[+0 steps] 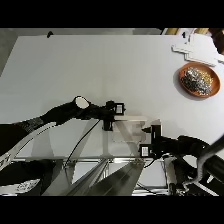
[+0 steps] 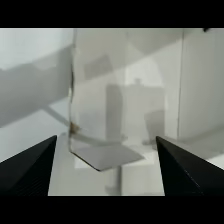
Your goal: Fold the box and place the chain.
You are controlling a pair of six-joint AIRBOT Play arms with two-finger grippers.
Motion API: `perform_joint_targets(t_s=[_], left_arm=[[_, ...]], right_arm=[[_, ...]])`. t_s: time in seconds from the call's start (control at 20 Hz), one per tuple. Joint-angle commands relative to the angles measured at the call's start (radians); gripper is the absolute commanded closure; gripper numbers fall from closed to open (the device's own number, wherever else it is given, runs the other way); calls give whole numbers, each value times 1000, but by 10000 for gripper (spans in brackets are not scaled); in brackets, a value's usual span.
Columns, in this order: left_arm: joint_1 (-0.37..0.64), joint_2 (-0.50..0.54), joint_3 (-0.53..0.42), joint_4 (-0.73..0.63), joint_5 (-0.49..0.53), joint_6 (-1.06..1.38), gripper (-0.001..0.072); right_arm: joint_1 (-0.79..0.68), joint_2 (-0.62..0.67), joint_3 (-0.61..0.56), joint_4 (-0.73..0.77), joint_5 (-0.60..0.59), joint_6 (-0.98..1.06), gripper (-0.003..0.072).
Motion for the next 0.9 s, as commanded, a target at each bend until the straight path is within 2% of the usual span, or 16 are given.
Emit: perform_joint_targets(t_s=[0.0,0.2,0.65,0.85], left_arm=[[0,0,0,0,0,0,701],[0,0,0,0,0,0,701],[0,0,0,0,0,0,701],[0,0,0,0,0,0,701]], right_arm=[[-80,-56,2,-55,-88,6,-3],[-148,-50,42,-15,-87,-33,8],[-194,-58,42,265,-62,-260,9],[-323,-100,62,314,30,-297,9]])
